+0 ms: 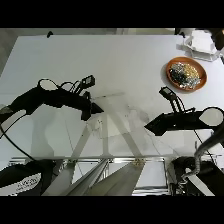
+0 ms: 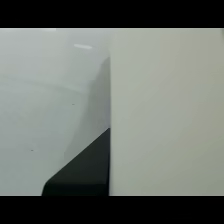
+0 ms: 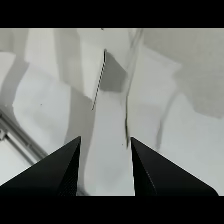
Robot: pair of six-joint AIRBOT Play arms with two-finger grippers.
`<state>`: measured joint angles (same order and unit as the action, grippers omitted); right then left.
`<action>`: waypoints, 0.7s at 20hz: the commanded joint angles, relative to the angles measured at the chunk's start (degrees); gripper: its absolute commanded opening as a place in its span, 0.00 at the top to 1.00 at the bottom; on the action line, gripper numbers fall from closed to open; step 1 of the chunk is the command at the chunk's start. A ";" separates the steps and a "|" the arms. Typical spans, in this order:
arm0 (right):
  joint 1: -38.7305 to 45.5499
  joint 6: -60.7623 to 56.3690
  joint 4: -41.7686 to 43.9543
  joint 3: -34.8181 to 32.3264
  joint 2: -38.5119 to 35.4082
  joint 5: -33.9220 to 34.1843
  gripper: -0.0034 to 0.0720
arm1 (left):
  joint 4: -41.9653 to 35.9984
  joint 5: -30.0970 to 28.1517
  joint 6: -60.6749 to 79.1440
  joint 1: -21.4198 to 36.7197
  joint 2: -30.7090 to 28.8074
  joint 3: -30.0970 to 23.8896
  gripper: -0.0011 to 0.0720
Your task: Fold the box and place the chain.
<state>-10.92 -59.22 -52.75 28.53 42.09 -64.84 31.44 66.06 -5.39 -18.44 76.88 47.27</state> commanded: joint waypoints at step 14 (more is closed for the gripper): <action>-0.02 -9.62 -19.45 2.89 -19.43 -8.90 0.49 | 11.91 -8.28 -3.10 -18.36 0.31 2.75 0.98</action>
<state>-10.92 -67.48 -71.07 31.42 24.18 -73.38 42.98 58.37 -8.64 -35.99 75.05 49.95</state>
